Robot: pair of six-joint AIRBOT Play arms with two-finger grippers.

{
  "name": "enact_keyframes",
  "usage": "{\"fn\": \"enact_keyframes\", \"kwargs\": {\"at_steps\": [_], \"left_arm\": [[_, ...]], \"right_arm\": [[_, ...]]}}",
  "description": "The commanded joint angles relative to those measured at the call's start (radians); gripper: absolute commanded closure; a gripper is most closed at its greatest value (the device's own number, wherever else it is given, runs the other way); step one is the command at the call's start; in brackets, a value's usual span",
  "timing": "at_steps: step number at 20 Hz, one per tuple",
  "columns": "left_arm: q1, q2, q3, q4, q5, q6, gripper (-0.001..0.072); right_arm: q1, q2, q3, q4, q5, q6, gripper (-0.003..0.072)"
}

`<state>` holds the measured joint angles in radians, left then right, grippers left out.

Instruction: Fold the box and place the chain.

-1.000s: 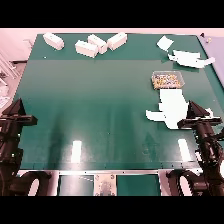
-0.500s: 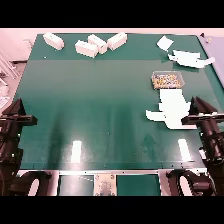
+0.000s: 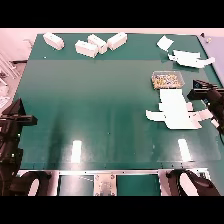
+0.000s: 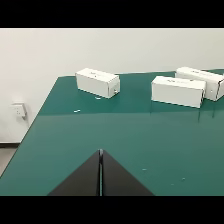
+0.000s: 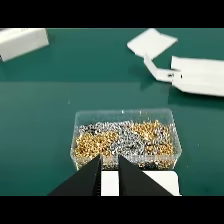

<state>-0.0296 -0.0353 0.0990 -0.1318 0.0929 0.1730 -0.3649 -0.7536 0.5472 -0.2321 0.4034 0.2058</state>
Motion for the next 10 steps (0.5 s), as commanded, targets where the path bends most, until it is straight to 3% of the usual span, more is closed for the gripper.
{"fn": "enact_keyframes", "kwargs": {"at_steps": [1,2,7,10], "left_arm": [[0.000,0.000,0.000,0.000,0.000,0.000,0.0687],[0.000,0.000,0.000,0.000,0.000,0.000,0.0687],[0.000,0.000,0.000,0.000,0.000,0.000,0.0687],[0.000,0.000,0.000,0.000,0.000,0.000,0.0687]], "right_arm": [[-0.141,-0.159,0.094,-0.071,0.158,0.074,0.0551],[-0.157,-0.160,0.107,-0.074,0.150,0.035,0.0470],[-0.301,-0.323,0.342,-0.549,0.319,0.391,0.0447],[-0.414,-0.509,0.541,-0.688,0.578,0.483,0.0418]]}}
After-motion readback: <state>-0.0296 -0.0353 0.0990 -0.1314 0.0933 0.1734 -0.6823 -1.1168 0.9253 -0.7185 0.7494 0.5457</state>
